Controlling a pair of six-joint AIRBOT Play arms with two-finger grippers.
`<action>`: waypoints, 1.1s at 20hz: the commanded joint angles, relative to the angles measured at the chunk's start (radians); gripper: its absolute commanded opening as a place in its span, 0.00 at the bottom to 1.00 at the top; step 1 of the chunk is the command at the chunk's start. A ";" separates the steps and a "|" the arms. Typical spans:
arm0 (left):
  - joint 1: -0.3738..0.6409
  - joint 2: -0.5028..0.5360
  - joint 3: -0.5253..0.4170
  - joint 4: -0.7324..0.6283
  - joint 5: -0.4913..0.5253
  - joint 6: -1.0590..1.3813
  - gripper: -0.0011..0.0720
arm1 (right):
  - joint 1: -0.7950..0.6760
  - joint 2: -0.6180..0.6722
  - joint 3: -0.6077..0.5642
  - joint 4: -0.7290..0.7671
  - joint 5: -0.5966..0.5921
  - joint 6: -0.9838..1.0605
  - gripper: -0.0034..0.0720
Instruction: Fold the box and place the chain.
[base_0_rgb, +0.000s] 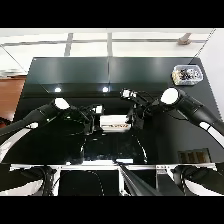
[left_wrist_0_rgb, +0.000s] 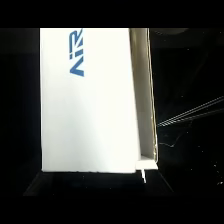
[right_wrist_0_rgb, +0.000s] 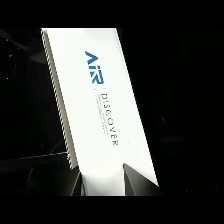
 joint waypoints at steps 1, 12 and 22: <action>0.000 0.000 0.001 0.000 0.001 -0.001 0.53 | 0.011 -0.001 -0.001 -0.013 0.001 0.002 0.41; 0.000 0.000 0.001 0.000 0.000 -0.001 0.53 | 0.011 -0.001 -0.001 -0.039 0.001 0.002 0.55; 0.000 0.000 0.001 0.000 0.000 -0.001 0.53 | 0.021 0.000 -0.001 -0.100 0.001 0.002 0.55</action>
